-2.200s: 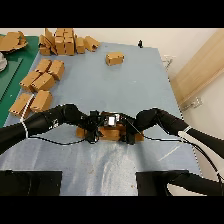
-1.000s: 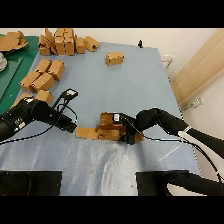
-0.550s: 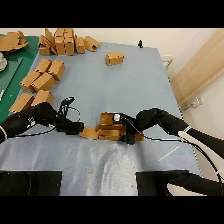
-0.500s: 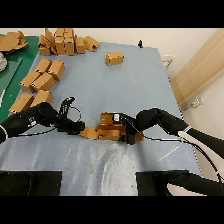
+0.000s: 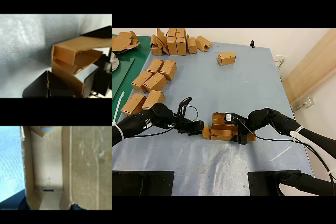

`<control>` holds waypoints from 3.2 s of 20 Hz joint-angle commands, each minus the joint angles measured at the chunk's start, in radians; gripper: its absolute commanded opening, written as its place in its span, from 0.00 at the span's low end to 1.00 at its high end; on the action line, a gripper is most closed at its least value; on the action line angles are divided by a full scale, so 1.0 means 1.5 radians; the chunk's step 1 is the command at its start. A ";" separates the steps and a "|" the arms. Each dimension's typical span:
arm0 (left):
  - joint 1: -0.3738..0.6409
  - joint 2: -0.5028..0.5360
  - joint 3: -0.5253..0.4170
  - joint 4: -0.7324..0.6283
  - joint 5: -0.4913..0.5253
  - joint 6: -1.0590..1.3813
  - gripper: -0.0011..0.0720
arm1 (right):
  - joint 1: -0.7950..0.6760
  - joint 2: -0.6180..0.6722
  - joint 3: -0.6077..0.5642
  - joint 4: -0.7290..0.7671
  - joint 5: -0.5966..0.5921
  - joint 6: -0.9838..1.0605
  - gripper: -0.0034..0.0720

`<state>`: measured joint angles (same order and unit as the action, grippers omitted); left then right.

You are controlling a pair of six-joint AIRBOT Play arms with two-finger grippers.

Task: Fold the box.

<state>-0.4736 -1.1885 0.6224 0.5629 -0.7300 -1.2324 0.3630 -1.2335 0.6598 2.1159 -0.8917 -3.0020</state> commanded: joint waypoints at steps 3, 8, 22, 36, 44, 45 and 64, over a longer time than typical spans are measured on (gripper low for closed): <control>-0.038 0.000 0.010 -0.063 0.021 0.013 0.03 | 0.000 0.000 0.000 0.000 0.000 0.000 0.71; -0.065 0.000 0.053 0.011 0.053 -0.087 0.03 | 0.000 0.000 0.000 0.000 0.000 0.000 0.71; -0.183 0.000 0.138 0.392 0.029 -0.483 0.03 | 0.000 0.000 0.000 0.000 0.000 0.000 0.71; -0.203 -0.001 0.170 0.389 0.022 -0.459 0.03 | 0.000 0.000 0.000 0.001 0.000 0.000 0.71; -0.203 -0.002 0.170 0.389 -0.005 -0.458 0.36 | 0.000 0.000 0.000 0.001 0.000 0.000 0.71; -0.203 -0.002 0.170 0.389 -0.009 -0.457 0.36 | 0.000 0.000 0.000 0.001 0.000 0.000 0.71; -0.225 -0.103 0.268 0.404 -0.107 -0.482 0.74 | 0.000 0.000 0.000 0.001 0.000 0.000 0.71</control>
<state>-0.7956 -1.3010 0.9783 1.1519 -0.8494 -1.9377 0.3630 -1.2335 0.6598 2.1162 -0.8917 -3.0024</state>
